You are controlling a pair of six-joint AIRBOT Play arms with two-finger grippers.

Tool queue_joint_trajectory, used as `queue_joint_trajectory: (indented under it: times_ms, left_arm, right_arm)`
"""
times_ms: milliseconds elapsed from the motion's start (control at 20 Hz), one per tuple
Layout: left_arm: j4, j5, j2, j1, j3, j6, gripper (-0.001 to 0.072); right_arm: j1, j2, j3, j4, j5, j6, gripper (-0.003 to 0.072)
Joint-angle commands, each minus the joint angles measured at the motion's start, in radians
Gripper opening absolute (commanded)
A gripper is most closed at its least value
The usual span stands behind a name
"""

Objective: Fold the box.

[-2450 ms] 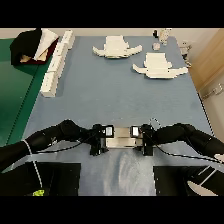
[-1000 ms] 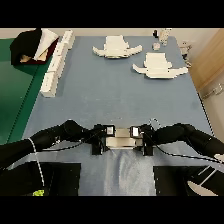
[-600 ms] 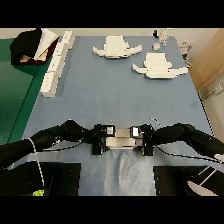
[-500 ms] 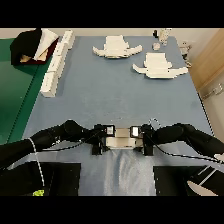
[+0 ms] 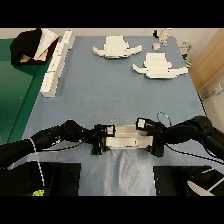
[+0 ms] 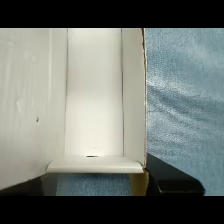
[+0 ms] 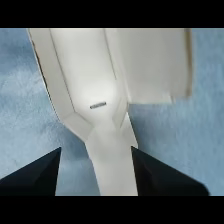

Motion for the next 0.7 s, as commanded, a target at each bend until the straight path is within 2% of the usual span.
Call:
queue_joint_trajectory:
  times_ms: [0,50,100,150,200,250,300,400,500,650]
  left_arm:
    - [0.001,-0.001,0.0,0.0,0.001,0.0,0.046]
    - [0.002,-0.001,0.0,0.0,0.001,0.0,0.046]
    - [0.002,-0.001,0.0,0.0,0.001,0.0,0.046]
    - [0.002,-0.001,0.0,0.0,0.001,0.0,0.0459]
    - [0.002,-0.001,0.0,0.0,0.001,0.0,0.046]
    - [0.002,-0.001,0.0,0.0,0.001,0.0,0.046]
    - [0.002,-0.001,0.0,0.0,0.001,0.0,0.046]
    - [0.002,-0.001,0.0,0.0,0.001,0.0,0.046]
    - [0.002,-0.001,0.0,0.0,0.001,0.0,0.046]
    - [0.001,-0.001,0.0,0.0,0.001,0.0,0.046]
  right_arm:
    - [0.001,0.083,0.077,-0.123,-0.23,0.554,0.0465]
    - [0.002,0.085,0.082,-0.052,-0.235,0.662,0.0312]
    - [0.002,0.076,0.074,0.072,-0.212,0.74,0.0205]
    - [0.002,0.059,0.057,0.237,-0.136,0.784,0.0192]
    - [0.017,0.038,0.033,0.389,-0.001,0.831,0.0174]
    - [0.049,0.018,0.016,0.48,0.15,0.875,0.0092]
    - [0.094,-0.006,0.014,0.507,0.304,0.916,0.0063]
    - [0.153,-0.046,0.029,0.502,0.52,0.961,0.0015]
    - [0.155,-0.079,0.049,0.486,0.628,0.962,0.001]
    - [0.118,-0.13,0.053,0.452,0.661,0.962,0.0009]
